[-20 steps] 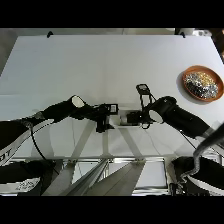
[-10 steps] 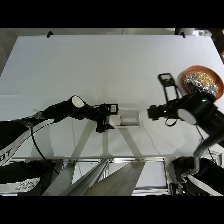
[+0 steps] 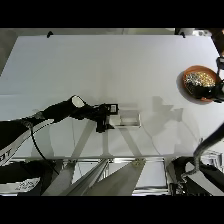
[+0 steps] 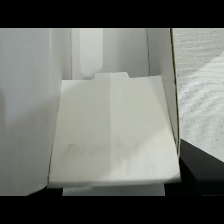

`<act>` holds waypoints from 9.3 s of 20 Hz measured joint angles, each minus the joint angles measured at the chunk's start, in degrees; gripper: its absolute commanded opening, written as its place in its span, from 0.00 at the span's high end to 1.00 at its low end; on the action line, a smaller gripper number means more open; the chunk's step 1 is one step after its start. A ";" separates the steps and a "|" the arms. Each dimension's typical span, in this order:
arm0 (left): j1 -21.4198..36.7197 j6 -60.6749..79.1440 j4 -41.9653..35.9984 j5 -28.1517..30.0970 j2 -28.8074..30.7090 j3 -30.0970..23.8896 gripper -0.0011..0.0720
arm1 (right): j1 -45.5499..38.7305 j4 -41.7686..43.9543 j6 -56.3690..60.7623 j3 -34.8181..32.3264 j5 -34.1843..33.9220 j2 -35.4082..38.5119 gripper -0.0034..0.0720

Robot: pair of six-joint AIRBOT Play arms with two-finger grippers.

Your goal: Fold the box and place the chain.

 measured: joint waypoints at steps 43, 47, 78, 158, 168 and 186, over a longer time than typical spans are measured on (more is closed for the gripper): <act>0.00 0.00 0.00 0.00 0.00 0.00 0.46 | -9.38 13.29 -17.03 16.63 5.25 -9.51 0.94; 0.00 0.00 0.00 0.00 0.00 0.00 0.46 | -9.38 19.26 -20.92 16.63 13.31 1.46 0.94; 0.00 0.00 0.00 0.00 0.00 0.00 0.46 | 28.48 49.68 -8.28 -25.03 -1.44 34.95 0.94; 0.00 0.00 0.00 0.00 0.00 0.00 0.46 | -2.78 22.23 10.93 -15.28 -40.06 -11.87 0.70; 0.00 0.00 0.00 0.00 0.00 0.00 0.46 | 2.25 22.38 9.97 -15.19 -41.92 -12.74 0.94; 0.00 0.00 0.02 0.00 0.00 0.00 0.46 | 26.10 26.73 1.79 -15.21 -10.45 27.98 0.94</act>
